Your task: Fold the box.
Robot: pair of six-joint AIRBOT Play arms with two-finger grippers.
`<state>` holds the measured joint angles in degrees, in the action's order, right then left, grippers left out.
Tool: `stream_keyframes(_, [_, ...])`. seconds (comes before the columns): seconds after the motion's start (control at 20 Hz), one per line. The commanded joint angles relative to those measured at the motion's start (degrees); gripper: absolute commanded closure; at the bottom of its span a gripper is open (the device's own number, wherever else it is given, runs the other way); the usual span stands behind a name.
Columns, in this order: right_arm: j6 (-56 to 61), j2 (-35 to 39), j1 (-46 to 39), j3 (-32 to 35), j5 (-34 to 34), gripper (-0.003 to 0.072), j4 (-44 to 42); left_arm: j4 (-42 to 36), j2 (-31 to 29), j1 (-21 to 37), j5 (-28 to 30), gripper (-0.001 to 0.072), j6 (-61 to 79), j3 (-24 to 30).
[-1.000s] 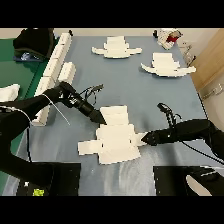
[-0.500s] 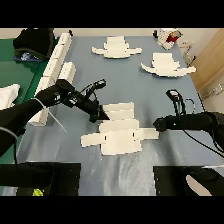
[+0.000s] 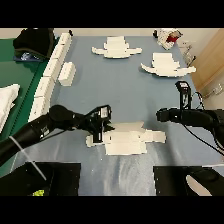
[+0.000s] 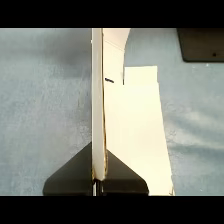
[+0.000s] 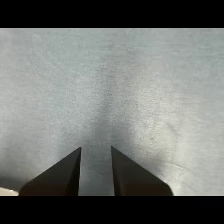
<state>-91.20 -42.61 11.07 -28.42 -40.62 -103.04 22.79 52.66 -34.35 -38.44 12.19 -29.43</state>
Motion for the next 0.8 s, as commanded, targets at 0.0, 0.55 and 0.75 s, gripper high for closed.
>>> stream_keyframes(0.0, [1.8, 0.1, 0.0, -0.1, 0.8, 0.0376, 0.2, -0.5, -4.3, -6.4, 12.3, 0.0702, 2.8, 6.7])
stream_keyframes(0.55, [1.9, 0.1, 0.0, -0.1, 0.7, 0.0376, -1.8, 0.1, -1.5, -6.8, 10.1, 0.07, -0.5, 5.0])
stream_keyframes(0.75, [1.9, 0.1, 0.0, -0.1, 0.7, 0.0376, -2.6, 1.9, -1.0, -2.6, 6.8, 0.0698, -1.3, 4.9])
